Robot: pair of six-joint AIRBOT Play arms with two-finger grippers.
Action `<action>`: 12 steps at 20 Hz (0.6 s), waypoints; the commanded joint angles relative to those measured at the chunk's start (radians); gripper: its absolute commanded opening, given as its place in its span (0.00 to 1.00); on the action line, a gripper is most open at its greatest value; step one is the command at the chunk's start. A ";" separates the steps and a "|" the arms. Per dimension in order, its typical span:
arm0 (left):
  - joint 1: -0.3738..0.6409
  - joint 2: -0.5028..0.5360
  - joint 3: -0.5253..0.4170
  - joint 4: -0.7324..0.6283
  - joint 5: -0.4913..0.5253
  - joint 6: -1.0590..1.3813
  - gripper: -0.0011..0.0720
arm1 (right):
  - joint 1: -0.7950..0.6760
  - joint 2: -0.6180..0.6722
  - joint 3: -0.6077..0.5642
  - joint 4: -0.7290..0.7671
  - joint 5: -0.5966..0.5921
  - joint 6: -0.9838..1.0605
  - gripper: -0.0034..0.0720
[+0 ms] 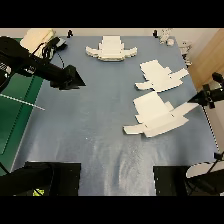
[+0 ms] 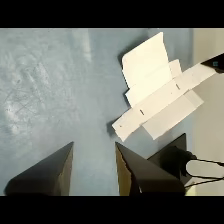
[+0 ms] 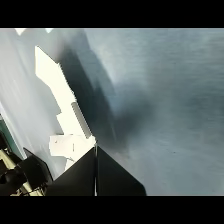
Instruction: Fold the box.
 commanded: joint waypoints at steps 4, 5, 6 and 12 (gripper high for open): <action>0.002 0.065 -0.076 0.000 -0.134 0.074 0.55 | 0.248 0.438 -0.431 0.033 -0.323 0.144 0.05; 0.002 0.093 -0.114 0.000 -0.133 0.085 0.55 | 0.291 0.506 -0.509 0.029 -0.368 0.165 0.05; 0.002 0.127 -0.164 0.001 -0.122 0.099 0.55 | 0.330 0.562 -0.576 0.019 -0.411 0.188 0.05; 0.002 0.269 -0.433 0.000 -0.069 0.133 0.55 | 0.488 0.681 -0.826 -0.021 -0.539 0.298 0.41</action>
